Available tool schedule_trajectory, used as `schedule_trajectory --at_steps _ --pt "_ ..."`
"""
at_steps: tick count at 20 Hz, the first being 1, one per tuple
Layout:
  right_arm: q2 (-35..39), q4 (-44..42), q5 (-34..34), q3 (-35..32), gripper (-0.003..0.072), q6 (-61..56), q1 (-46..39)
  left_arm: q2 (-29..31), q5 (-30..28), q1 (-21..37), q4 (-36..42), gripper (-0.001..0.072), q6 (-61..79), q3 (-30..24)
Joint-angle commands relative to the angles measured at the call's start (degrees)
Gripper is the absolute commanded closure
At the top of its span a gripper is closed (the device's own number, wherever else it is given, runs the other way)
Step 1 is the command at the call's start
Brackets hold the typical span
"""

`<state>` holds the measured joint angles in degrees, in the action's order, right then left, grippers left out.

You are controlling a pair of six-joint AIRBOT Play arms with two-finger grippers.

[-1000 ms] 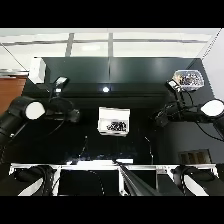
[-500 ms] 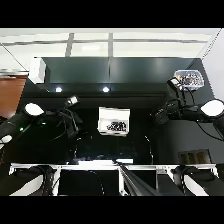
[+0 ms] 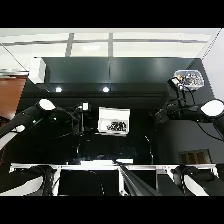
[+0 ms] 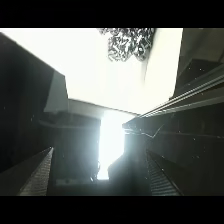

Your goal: Fold the box and place the chain.

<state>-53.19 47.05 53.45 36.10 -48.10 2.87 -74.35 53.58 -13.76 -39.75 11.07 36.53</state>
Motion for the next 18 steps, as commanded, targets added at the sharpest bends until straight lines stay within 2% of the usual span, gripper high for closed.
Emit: schedule_trajectory --at_steps 1,13,17,18 --pt "0.0 0.0 0.0 0.0 0.0406 -0.2 0.0 -2.6 0.5 -1.8 0.2 -0.0004 1.4 1.8" --pt "0.0 0.0 -0.1 0.0 0.0406 -0.1 0.0 -7.4 -2.6 -8.9 1.5 -0.0003 0.2 6.3" --pt "0.0 0.0 -0.1 0.0 0.0406 -0.1 0.0 -7.5 -2.5 -9.1 1.5 -0.0001 0.2 6.3" --pt "0.0 0.0 -0.1 0.0 0.0406 -0.1 0.0 -7.5 -2.3 -9.1 1.5 0.0021 0.2 6.4"
